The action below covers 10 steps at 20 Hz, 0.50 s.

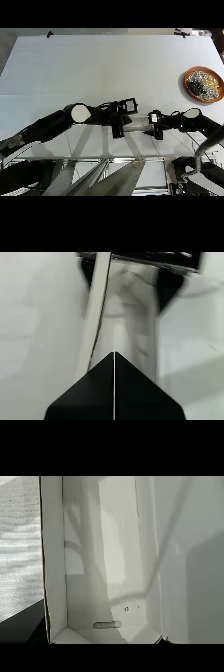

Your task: Fold the box and place the chain.

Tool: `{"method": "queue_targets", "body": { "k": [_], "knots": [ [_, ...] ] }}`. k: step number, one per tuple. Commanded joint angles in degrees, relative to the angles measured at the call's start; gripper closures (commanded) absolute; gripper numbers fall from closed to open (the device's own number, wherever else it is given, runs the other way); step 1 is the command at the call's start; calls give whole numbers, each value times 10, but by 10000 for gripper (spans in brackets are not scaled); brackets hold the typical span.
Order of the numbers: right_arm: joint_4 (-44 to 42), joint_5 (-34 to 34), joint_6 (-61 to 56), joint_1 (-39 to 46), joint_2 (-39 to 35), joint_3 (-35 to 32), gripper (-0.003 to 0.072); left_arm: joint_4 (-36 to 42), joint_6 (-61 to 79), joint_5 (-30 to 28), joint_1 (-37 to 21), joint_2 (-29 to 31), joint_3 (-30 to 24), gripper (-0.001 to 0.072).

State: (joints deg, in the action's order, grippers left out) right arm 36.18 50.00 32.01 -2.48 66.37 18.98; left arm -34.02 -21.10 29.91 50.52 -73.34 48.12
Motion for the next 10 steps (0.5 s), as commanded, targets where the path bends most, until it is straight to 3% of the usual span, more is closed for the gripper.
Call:
{"method": "queue_targets", "body": {
  "k": [1,10],
  "knots": [
    [0,1,0,0,0,0,329,50,-52,-152,0,-48,0,701],
    [0,1,0,0,0,0,329,47,-129,-149,-24,-94,0,705]
  ]
}}
